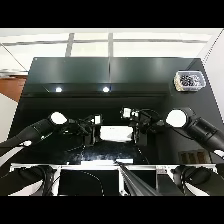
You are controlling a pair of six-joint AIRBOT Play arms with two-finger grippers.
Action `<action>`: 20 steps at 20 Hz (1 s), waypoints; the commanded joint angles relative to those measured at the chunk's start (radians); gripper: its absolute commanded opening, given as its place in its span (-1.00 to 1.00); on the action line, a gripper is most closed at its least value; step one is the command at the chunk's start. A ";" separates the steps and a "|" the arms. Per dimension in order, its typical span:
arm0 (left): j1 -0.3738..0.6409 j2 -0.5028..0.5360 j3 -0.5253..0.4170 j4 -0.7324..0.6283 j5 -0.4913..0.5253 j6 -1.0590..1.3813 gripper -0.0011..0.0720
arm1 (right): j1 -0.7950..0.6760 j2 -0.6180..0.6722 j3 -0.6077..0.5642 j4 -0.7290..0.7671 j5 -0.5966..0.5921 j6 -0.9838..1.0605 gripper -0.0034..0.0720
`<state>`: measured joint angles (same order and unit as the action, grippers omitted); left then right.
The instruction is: Fold the box and place the chain.
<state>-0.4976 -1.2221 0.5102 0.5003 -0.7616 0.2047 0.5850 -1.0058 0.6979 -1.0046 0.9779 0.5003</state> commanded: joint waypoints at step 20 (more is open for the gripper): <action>0.000 -0.001 0.001 0.001 -0.001 0.001 0.36 | 0.043 -0.001 -0.007 -0.018 -0.029 0.018 -0.20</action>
<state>-0.4976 -1.2221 0.5102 0.5011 -0.7620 0.2050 0.6254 -1.0069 0.6910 -1.0218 0.9497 0.5163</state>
